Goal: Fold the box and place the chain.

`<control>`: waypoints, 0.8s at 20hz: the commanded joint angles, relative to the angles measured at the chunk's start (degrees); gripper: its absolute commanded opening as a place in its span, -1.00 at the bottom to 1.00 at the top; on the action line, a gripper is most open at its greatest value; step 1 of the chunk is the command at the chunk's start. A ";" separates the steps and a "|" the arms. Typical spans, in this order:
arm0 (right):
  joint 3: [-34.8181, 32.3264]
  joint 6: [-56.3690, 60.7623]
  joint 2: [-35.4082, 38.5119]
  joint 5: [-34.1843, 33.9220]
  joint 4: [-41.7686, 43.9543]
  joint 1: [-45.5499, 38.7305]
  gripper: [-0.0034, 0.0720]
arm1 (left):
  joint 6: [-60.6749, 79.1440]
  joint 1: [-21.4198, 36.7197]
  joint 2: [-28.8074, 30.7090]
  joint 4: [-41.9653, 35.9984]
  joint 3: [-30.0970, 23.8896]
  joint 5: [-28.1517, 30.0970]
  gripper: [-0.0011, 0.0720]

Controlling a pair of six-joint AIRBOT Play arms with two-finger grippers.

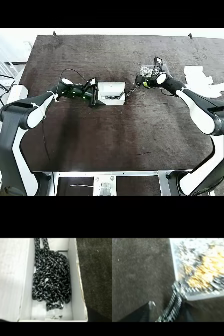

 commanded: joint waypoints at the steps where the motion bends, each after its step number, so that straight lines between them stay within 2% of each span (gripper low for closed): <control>1: 4.31 0.13 -4.90 -1.42 1.60 0.22 -0.36 | 0.00 0.00 0.00 0.02 -0.02 -0.04 0.38; 3: 4.35 -2.19 -3.98 0.55 1.75 0.59 -0.91 | 0.00 0.00 0.00 0.00 -0.02 0.00 0.38; 6: 4.04 -3.96 3.06 8.33 -1.44 2.12 -0.92 | 0.00 0.00 0.00 0.00 -0.02 -0.02 0.38; 9: 2.12 -3.54 14.58 13.92 -8.81 3.48 -0.92 | 0.00 0.00 0.00 0.00 -0.02 0.00 0.38; 13: -2.14 -3.06 30.40 17.00 -13.40 5.75 -0.92 | 0.00 0.00 0.00 0.00 -0.02 -0.02 0.38; 16: -4.70 -3.06 37.40 17.25 -14.01 7.54 -0.92 | 0.00 0.00 0.00 0.00 -0.02 -0.02 0.38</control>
